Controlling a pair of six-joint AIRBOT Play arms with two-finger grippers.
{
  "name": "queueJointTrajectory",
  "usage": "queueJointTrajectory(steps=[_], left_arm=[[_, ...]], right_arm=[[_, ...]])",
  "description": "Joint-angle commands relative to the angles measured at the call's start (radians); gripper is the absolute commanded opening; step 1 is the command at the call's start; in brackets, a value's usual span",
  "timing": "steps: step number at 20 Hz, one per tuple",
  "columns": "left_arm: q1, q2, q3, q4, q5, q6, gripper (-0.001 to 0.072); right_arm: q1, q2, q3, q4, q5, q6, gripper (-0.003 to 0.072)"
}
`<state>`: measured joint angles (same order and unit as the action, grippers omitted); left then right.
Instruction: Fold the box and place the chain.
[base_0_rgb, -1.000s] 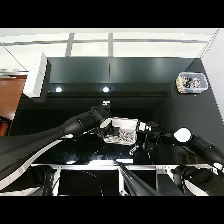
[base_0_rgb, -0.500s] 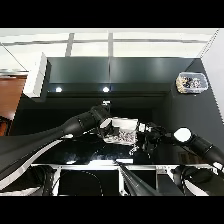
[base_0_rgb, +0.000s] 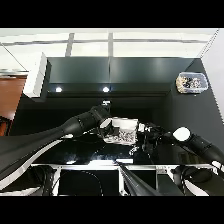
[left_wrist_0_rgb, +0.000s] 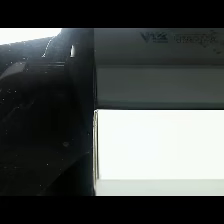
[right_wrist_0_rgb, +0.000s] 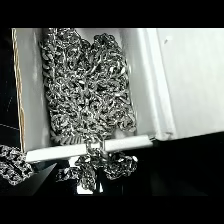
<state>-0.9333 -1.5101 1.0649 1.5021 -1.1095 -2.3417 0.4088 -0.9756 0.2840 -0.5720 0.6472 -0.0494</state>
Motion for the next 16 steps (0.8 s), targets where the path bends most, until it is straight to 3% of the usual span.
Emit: queueJointTrajectory(steps=[1, 2, 6, 7, 8, 9, 16], left_arm=[[0.000, 0.001, 0.000, 0.000, 0.000, 0.000, 0.0030], [0.000, 0.001, 0.000, 0.000, 0.000, 0.000, 0.0030], [0.000, 0.001, 0.000, 0.000, 0.000, 0.000, 0.0030], [0.000, 0.001, 0.000, 0.000, 0.000, 0.000, 0.0030], [0.000, 0.001, 0.000, 0.000, 0.000, 0.000, 0.0030], [0.000, 0.001, 0.000, 0.000, 0.001, 0.000, 0.0031], [0.000, 0.001, 0.000, 0.000, 0.000, 0.000, 0.0030]], right_arm=[[0.001, -0.005, 0.000, -0.002, 0.000, 0.000, 0.0584], [0.001, -0.005, 0.000, -0.008, -0.001, 0.000, 0.0501], [0.001, -0.005, 0.000, -0.024, -0.004, 0.020, 0.0491], [0.001, -0.004, 0.000, -0.024, -0.003, 0.031, 0.0407], [0.001, -0.004, 0.000, -0.030, -0.003, 0.036, 0.0169], [0.001, -0.004, 0.000, -0.031, 0.000, 0.037, 0.0056], [-0.008, 0.050, 0.002, -0.032, 0.005, 0.138, 0.0051]])
